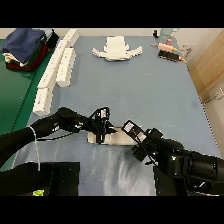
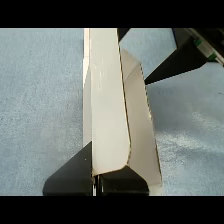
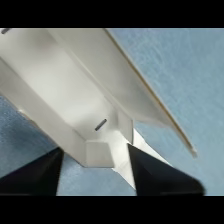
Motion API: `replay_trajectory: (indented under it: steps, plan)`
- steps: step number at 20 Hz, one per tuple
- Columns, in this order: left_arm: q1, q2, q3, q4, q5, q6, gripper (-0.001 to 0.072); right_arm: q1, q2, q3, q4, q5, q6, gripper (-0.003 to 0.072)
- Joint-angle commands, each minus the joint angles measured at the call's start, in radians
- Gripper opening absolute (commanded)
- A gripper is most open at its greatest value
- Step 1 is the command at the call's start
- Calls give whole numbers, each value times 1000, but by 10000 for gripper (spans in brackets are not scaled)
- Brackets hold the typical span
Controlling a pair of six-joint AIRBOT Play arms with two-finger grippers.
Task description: Fold the box.
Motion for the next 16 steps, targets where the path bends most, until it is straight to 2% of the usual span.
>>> replay_trajectory:
  steps: [1, 7, 9, 13, 16]
  plan:
    - [0, -1, 1, 0, 1, 0, 15, 0, -1, 12, -44, 71, 37, 720]
    - [0, -1, 1, 0, 1, 0, 15, 0, -1, 13, -69, 73, 32, 720]
    - [0, -1, 1, 0, 1, 0, 15, -1, -1, 11, -77, 36, 9, 720]
    - [0, -1, 1, 0, 0, 0, 15, -125, 12, 9, 39, -95, -243, 720]
    - [0, -1, 1, 0, 1, 0, 15, -313, 53, 9, 273, -198, -592, 720]
